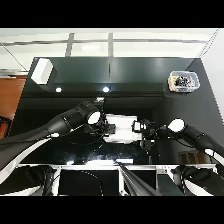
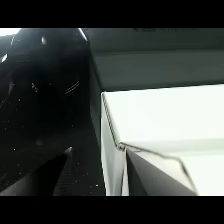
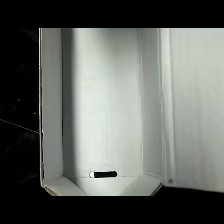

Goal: Fold the box and place the chain.

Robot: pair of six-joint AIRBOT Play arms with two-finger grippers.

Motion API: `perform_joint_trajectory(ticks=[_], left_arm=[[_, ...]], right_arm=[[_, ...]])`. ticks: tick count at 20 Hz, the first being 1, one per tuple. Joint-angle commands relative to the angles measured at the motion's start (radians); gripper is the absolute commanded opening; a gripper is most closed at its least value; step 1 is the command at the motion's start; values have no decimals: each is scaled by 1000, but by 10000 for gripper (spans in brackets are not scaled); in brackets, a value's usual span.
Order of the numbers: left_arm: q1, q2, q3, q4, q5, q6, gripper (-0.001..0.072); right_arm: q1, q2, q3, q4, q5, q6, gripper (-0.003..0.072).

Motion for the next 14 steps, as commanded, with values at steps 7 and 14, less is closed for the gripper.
perform_joint_trajectory(ticks=[7, 14], left_arm=[[-20, -34, 21, 10, 12, -53, 330], [-20, -53, 21, 3, 15, -52, 268]], right_arm=[[0, 0, 0, 0, 0, 0, 368], [0, 0, 0, 0, 0, 0, 369]])
